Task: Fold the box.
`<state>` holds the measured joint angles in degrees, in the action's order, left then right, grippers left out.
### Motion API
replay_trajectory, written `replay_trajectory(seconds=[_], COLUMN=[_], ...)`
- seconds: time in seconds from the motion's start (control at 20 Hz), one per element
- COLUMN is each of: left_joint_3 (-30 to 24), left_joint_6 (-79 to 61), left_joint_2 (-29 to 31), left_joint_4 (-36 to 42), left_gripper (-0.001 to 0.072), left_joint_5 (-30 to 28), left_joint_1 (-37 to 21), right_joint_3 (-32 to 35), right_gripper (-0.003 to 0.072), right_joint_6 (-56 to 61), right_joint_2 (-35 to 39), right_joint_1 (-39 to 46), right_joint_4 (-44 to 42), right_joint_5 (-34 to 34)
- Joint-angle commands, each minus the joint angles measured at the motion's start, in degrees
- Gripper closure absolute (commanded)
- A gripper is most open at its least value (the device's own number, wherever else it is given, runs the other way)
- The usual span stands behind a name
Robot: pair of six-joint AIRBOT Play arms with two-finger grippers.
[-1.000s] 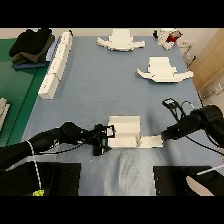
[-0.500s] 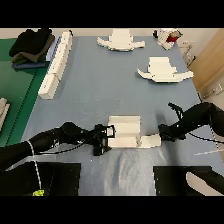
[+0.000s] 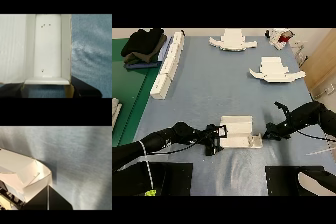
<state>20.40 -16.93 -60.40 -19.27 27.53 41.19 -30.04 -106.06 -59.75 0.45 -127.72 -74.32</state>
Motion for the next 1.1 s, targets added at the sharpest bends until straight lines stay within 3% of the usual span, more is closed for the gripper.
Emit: replay_trajectory(seconds=[0.0,0.3,0.65,1.05], left_joint_3=[-0.04,-0.04,-0.04,-0.04], left_joint_6=[-0.02,-0.02,-0.02,-0.02], left_joint_2=[0.00,0.00,0.00,0.00], left_joint_4=[-0.02,-0.02,-0.02,-0.02], left_gripper=[0.0264,0.0263,0.0263,0.0263], left_joint_5=[-0.02,-0.02,-0.02,-0.02], left_joint_1=[0.02,0.00,0.00,0.02], right_joint_3=[0.02,0.02,6.27,4.68], right_gripper=[0.0683,0.0683,0.0683,0.0683], right_joint_6=[-0.24,5.77,1.53,2.45], right_joint_2=[-0.07,-0.07,-0.07,4.85], right_joint_1=[-0.85,-0.85,-0.92,-4.50], right_joint_4=[0.20,11.26,-1.18,-2.64], right_joint_5=[2.60,6.45,7.43,5.64])
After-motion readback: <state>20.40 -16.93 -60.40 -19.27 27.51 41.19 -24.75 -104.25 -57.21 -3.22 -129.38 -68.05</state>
